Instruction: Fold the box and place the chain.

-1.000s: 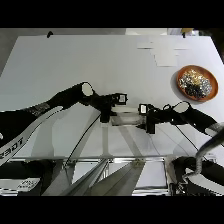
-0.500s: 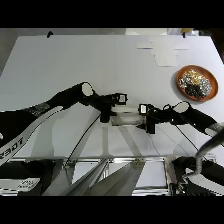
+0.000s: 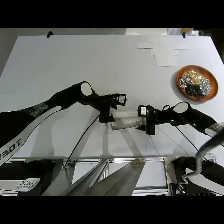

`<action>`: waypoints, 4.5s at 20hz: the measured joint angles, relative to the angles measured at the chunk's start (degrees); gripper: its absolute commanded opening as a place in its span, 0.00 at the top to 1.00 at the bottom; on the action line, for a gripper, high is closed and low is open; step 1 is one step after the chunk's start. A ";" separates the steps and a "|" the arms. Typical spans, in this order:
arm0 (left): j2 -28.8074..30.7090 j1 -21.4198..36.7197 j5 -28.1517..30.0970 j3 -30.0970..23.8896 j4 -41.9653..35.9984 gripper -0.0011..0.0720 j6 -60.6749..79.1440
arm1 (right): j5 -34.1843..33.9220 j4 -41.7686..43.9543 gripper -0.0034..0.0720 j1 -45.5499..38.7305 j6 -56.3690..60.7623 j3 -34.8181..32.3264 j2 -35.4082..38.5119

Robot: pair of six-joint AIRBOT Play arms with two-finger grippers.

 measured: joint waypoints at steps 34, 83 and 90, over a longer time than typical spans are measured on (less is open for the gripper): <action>11.34 -12.70 18.34 -0.02 6.78 0.98 -35.63 | -0.44 0.35 0.51 0.00 0.28 0.00 -0.02; 14.10 -1.03 4.42 -13.00 13.90 0.45 -13.55 | -0.42 0.33 0.51 0.00 0.28 0.00 -0.02; 14.10 -3.17 8.33 -14.99 11.85 0.47 -6.73 | -0.42 0.35 0.51 0.00 0.28 0.00 -0.02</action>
